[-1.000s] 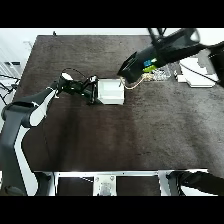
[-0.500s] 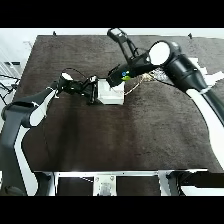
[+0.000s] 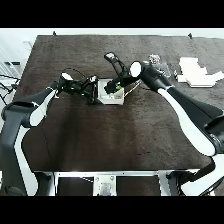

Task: Fold the box and place the chain.

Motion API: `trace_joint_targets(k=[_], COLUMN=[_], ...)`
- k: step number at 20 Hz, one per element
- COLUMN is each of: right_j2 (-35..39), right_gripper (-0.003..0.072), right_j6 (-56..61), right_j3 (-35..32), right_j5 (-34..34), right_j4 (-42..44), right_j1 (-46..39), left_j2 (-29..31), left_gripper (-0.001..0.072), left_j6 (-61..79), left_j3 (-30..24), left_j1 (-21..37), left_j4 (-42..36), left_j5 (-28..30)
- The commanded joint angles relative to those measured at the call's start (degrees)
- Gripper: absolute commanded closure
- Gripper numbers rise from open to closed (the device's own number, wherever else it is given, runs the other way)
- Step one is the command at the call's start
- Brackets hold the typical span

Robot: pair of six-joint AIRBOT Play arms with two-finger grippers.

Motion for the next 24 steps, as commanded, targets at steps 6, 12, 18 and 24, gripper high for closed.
trace_joint_targets(k=[6, 12, 18, 24], right_j2=[1.49, 7.58, 3.19, -4.17], right_gripper=[0.0186, 0.0185, 0.0186, 0.0195], right_j6=[0.04, 4.48, 10.38, 5.6], right_j3=[0.02, -3.19, -12.81, -12.81], right_j5=[3.06, 5.25, -16.13, -27.67], right_j4=[-0.87, -2.99, 8.7, 19.56], right_j1=[-6.38, -21.92, -28.74, -23.76], left_j2=[-0.02, -0.02, -0.02, -0.02], left_gripper=[0.0287, 0.0287, 0.0287, 0.0286], left_j6=[0.0, 0.02, 0.02, 0.02], left_j3=[-0.02, -0.02, -0.02, -0.02], left_j1=[0.0, 0.02, 0.02, 0.0], left_j4=[0.02, 0.02, 0.02, 0.02], left_j5=[-0.02, 0.0, 0.02, 0.02])
